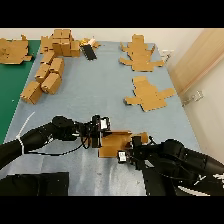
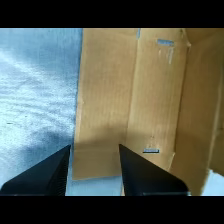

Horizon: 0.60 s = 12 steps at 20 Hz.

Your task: Fold the box.

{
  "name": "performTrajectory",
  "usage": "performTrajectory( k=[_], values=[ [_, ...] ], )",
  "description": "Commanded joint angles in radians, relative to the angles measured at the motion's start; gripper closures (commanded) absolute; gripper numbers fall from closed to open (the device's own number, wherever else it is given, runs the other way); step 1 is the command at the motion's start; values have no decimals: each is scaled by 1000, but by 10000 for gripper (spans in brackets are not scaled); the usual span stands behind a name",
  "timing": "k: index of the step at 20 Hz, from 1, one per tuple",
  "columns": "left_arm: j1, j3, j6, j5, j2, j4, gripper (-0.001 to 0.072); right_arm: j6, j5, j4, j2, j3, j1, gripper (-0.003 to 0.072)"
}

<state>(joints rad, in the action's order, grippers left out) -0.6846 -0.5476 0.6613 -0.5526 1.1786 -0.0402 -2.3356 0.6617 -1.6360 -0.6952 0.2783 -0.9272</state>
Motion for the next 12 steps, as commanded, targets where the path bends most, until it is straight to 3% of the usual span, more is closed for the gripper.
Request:
performTrajectory(
  k=[1, 12],
  values=[
    [0, 0, 1, 1, 0, 0, 698, 46, -40, 54, -16, 1, -2, 201],
    [0, 0, 0, 0, 0, 0, 698, 180, -18, 117, 69, 25, -2, 201]
  ],
)
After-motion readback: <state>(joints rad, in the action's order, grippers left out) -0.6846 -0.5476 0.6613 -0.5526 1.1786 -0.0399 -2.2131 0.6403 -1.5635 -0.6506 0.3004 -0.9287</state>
